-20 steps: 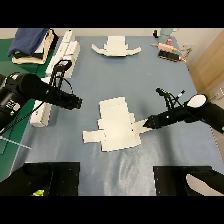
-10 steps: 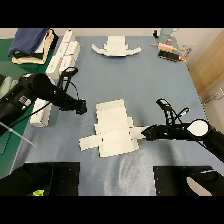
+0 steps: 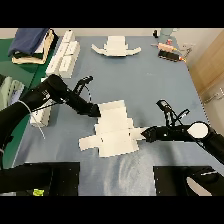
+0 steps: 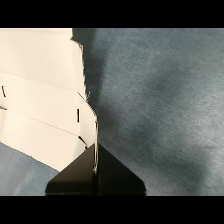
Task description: Fold the box.
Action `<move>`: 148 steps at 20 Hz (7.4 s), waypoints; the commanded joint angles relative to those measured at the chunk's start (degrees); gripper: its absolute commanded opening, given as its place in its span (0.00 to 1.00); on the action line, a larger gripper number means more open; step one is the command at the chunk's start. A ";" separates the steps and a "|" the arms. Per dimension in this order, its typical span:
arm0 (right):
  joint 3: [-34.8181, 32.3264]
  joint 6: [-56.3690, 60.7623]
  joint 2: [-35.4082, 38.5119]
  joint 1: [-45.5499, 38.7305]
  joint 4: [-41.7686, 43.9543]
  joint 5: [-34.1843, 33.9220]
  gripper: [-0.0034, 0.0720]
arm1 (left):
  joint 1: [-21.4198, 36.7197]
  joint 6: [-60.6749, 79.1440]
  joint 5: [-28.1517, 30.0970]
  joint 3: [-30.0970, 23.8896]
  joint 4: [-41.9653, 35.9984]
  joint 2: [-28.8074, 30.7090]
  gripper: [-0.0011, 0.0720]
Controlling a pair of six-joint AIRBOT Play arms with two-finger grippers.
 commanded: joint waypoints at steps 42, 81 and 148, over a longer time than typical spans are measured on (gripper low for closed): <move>22.82 26.97 -0.37 -4.13 -17.62 4.28 0.32 | -13.79 73.66 25.83 -17.46 -28.28 11.91 0.03; 1.86 27.50 -0.37 -3.74 -16.17 3.41 0.07 | -26.45 80.78 38.34 -21.99 -32.94 16.15 0.03; 16.20 38.88 6.08 -3.87 -31.12 0.15 0.07 | -11.47 60.67 9.11 -10.23 -16.44 2.93 0.03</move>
